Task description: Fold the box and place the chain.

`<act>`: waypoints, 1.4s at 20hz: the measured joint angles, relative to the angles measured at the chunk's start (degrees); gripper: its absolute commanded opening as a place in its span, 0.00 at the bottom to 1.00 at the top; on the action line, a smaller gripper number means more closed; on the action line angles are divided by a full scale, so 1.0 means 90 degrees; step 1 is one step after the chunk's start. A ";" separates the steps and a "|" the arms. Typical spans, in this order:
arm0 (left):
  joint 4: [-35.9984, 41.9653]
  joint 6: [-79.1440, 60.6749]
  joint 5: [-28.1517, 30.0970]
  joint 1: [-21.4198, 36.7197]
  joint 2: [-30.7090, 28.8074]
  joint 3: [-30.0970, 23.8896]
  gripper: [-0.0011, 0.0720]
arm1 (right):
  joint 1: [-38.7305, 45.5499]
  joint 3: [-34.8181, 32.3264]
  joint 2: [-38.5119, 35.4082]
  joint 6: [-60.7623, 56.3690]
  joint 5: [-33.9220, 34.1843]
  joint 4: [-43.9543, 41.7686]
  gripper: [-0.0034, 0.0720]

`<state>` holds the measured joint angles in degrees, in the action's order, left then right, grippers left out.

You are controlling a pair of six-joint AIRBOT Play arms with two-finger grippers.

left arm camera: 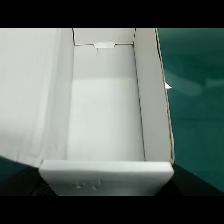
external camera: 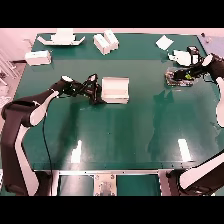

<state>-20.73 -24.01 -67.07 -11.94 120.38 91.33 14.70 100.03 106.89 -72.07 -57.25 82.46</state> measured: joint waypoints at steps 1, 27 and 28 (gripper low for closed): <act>-0.0002 0.0000 0.0000 0.0000 0.0000 0.0000 0.67 | 0.0000 0.0002 0.0024 0.0017 -0.0017 0.0000 0.70; 0.0000 -0.0002 0.0017 0.0000 0.0000 0.0000 0.67 | -0.0568 0.1588 -0.0398 -0.0010 -0.0981 0.0061 0.06; 0.0000 -0.0002 0.0019 -0.0002 0.0000 0.0000 0.67 | -0.0658 0.1647 -0.0646 -0.0053 -0.1083 0.0087 0.05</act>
